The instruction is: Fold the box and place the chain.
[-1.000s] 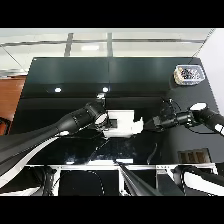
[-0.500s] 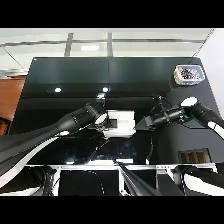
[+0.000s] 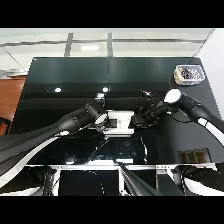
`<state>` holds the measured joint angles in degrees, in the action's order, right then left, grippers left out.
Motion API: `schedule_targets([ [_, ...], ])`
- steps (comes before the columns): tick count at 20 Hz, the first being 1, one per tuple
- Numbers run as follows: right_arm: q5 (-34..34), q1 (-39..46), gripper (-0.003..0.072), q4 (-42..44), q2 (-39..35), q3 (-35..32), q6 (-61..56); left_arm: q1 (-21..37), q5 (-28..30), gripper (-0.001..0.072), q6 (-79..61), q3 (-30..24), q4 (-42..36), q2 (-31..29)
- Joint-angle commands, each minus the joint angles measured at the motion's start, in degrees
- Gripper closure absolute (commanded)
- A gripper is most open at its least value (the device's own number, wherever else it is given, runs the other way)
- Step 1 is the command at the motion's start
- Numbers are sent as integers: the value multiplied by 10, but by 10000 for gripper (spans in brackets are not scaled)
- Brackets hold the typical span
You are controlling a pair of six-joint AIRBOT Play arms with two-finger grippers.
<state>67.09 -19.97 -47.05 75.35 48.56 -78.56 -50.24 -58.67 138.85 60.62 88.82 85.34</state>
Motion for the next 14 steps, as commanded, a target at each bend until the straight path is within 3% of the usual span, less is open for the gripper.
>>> schedule_targets([
  [1, -30, -67, 305, -141, -1, 36, -162, 0, -1, 683, 0, 0, -5, 0],
  [9, -59, -183, 306, -362, 5, 61, -434, 0, 0, 683, 0, 0, -9, 0],
  [14, -59, -202, 306, -381, 16, 62, -489, 0, -1, 683, 0, 0, -9, 0],
])
